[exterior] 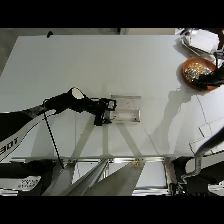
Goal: Fold the box and place the chain.
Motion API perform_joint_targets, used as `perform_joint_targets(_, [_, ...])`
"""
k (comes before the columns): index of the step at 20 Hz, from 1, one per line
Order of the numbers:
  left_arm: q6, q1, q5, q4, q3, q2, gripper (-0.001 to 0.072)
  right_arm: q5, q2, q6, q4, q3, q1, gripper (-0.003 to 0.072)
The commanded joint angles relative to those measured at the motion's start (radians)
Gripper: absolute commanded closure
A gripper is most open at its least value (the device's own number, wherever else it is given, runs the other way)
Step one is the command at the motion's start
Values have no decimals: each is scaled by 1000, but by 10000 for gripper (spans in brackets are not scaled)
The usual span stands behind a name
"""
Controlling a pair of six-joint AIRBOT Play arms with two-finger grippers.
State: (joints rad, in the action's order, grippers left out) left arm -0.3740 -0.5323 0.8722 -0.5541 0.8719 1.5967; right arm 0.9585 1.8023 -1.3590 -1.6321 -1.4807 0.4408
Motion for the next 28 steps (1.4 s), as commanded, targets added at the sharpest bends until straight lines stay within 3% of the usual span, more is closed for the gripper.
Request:
perform_joint_targets(1, [0,1,0,0,1,0,434,-7,18,26,62,-3,3,610])
perform_joint_targets(2, [0,1,0,0,1,0,434,8,15,26,63,-3,3,673])
perform_joint_targets(6, [0,1,0,0,1,0,434,62,-38,34,62,-7,3,673])
perform_joint_targets(10, [0,1,0,0,1,0,434,153,-179,80,100,-7,3,673])
perform_joint_targets(17, [0,1,0,0,1,0,434,452,-440,163,482,-6,-3,674])
perform_joint_targets(23, [0,1,0,0,1,0,434,622,-654,147,455,-5,-187,674])
perform_joint_targets(28, [0,1,0,0,1,0,434,676,-768,70,454,4,-377,674])
